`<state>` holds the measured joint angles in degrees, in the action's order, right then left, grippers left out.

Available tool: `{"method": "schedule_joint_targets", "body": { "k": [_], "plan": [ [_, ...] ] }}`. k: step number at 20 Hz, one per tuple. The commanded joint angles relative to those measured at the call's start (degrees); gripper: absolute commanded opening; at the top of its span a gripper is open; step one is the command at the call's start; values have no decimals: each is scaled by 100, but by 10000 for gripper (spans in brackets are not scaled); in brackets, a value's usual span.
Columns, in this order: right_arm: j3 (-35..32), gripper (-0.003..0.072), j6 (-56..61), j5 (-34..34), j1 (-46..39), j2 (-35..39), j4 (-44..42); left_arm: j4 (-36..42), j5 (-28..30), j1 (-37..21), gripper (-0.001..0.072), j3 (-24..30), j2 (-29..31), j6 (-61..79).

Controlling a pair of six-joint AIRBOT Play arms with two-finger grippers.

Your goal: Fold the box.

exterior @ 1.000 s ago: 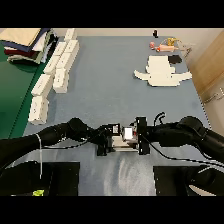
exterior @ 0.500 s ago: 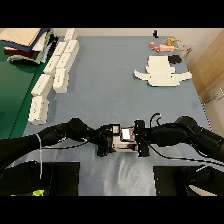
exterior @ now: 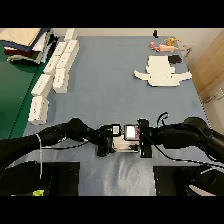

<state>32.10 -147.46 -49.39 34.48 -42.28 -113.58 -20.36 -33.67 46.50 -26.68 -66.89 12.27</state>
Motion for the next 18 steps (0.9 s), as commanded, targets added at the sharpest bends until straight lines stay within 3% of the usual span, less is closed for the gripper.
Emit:
{"method": "schedule_joint_targets", "body": {
  "k": [1, 2, 3, 5, 9, 13, 18],
  "plan": [
    [9, 480, 846, -111, 2, 339, 61, 2, 13, -7, 243, -4, -2, -7],
    [9, 461, 1134, -140, 0, 343, 127, 2, 13, -4, 243, -4, -2, -9],
    [7, 363, 1495, -179, -17, 328, 249, 2, 13, -4, 243, -4, -2, -7],
    [7, 4, 2415, -140, -22, 319, 568, 2, 13, -4, 243, -4, -2, -7],
    [-101, 4, 3864, 557, -22, 332, 317, 2, 13, -4, 243, -2, -2, -7],
    [-1095, 3, 4096, 2081, 22, 472, -1388, 2, 13, -4, 243, -4, -2, -7],
    [-2009, 3, 4291, 2579, 459, 1296, -1587, 2, 13, -7, 243, -4, -2, -7]
  ]
}}
